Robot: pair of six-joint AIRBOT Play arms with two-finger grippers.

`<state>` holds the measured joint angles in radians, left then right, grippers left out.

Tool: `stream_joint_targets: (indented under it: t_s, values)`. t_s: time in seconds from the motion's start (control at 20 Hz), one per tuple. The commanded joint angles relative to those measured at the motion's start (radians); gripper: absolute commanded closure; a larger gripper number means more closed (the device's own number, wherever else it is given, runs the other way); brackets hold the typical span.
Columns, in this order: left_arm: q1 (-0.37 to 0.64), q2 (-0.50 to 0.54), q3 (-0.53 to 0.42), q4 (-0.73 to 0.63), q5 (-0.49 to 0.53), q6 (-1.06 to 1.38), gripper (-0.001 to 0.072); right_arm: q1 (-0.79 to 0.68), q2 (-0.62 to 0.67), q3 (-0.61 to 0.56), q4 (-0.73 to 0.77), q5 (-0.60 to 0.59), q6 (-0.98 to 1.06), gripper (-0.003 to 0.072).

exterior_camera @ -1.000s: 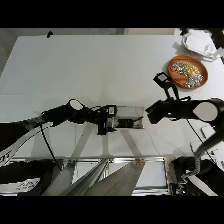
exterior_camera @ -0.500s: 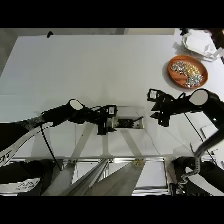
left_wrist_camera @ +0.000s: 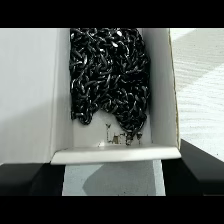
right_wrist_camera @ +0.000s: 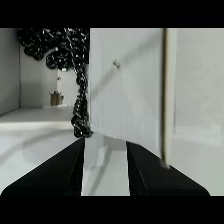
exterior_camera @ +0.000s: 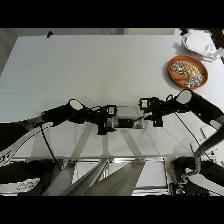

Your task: Fold the box and place the chain.

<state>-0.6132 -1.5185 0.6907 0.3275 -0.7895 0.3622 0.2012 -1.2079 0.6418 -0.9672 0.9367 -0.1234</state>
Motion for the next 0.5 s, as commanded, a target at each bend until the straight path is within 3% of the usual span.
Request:
stream_joint_targets:
  t_s: [0.0, 0.3, 0.45]
  values:
    - [0.0, 0.001, 0.0, 0.0, 0.0, 0.0, 0.0339, 0.003, -0.006, -0.006, 0.04, -0.005, -0.016, 0.0431]
    - [0.0, 0.001, 0.0, 0.0, 0.0, 0.0, 0.0339, 0.003, -0.006, -0.02, 0.047, 0.034, -0.016, 0.048]
    - [0.0, 0.001, 0.0, 0.0, 0.0, 0.0, 0.0339, 0.003, -0.006, -0.02, 0.045, 0.031, -0.016, 0.0649]
